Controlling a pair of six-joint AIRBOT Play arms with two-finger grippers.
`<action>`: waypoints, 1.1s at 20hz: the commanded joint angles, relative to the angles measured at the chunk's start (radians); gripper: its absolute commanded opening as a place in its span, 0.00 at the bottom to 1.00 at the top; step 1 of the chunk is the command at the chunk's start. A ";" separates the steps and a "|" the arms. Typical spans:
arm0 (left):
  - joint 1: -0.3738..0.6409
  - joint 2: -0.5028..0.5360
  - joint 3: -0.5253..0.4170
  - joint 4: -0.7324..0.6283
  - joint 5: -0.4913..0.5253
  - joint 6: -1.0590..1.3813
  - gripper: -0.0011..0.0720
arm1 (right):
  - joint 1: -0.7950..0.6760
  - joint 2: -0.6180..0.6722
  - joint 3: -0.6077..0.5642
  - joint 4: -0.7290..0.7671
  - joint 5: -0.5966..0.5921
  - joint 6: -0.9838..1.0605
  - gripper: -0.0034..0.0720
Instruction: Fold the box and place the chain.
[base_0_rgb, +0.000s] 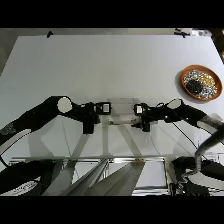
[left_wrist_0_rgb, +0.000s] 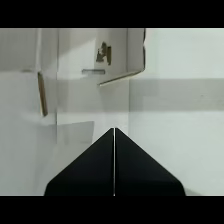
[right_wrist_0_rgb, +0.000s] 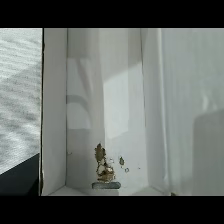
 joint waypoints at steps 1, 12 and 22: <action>0.029 -0.013 -0.023 0.045 0.031 0.024 0.03 | 0.000 0.000 -0.001 0.000 0.000 0.000 0.59; 0.011 -0.083 -0.023 -0.079 0.182 0.331 0.36 | 0.000 0.000 -0.001 0.000 0.000 0.000 0.59; -0.037 -0.083 -0.023 -0.150 0.131 0.402 0.27 | 0.000 0.000 -0.001 0.000 0.000 0.000 0.59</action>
